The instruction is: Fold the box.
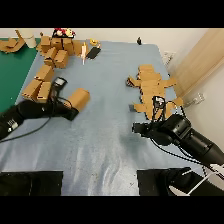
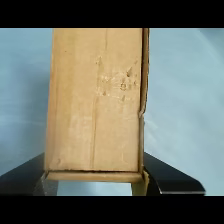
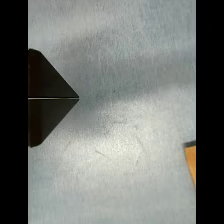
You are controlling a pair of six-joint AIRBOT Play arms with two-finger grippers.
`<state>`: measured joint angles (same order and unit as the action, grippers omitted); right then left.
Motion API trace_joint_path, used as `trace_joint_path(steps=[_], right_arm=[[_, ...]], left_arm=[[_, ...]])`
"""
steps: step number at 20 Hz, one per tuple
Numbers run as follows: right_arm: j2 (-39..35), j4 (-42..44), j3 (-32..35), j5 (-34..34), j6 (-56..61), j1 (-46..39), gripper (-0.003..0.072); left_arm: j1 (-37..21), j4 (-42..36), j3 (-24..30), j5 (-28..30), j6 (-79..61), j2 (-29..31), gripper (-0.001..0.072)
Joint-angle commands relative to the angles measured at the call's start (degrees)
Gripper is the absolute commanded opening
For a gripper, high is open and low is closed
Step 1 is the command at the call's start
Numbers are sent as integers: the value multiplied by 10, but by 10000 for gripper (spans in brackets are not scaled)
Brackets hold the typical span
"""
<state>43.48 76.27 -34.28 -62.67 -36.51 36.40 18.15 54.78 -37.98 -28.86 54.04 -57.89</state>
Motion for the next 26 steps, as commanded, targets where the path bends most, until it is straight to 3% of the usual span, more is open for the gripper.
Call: trace_joint_path(steps=[1,9,12,16,26], right_arm=[[0,0,0,30,0,0,7],[1,0,0,39,0,0,7],[1,2,0,39,0,0,7],[1,3,0,39,0,0,7],[1,7,0,49,0,0,7]], left_arm=[[-115,31,-95,-53,28,-66,446],[-133,32,-301,-82,45,-255,446],[-133,45,-355,-82,60,-298,445],[-141,145,-398,-82,125,-330,445],[-184,149,-475,-91,139,-397,446]])
